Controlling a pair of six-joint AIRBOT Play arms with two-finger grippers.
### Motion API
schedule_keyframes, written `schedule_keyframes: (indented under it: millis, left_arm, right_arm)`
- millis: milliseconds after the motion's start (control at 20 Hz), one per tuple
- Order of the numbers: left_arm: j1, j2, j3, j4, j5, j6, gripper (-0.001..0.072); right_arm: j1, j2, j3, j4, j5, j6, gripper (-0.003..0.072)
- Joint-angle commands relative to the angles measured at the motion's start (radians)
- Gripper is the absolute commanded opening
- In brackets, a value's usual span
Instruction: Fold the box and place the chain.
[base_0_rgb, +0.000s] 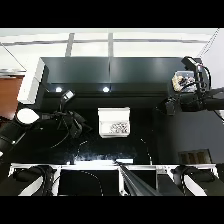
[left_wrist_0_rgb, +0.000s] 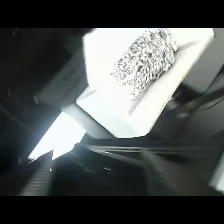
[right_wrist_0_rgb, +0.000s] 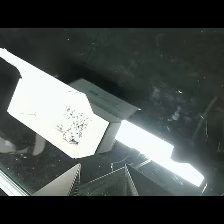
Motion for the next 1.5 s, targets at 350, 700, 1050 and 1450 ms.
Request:
schedule_keyframes:
  millis: [350, 700, 1050, 1450]
  left_arm:
    - [-0.011, -0.239, 0.036, -0.149, 0.011, 0.695, 0.0714]
    - [-0.111, -0.308, 0.042, -0.144, 0.103, 0.749, 0.0713]
    - [-0.148, -0.325, 0.045, -0.179, 0.131, 0.745, 0.0713]
    - [-0.149, -0.328, 0.047, -0.201, 0.108, 0.745, 0.0712]
  right_arm:
    - [-0.001, 0.0, 0.0, -0.055, -0.008, 0.006, 0.0344]
    - [-0.001, 0.0, 0.0, -0.055, -0.026, 0.006, 0.0344]
    - [-0.001, 0.0, 0.0, -0.055, -0.023, 0.006, 0.0344]
    - [-0.001, 0.0, 0.0, -0.055, -0.024, 0.006, 0.0344]
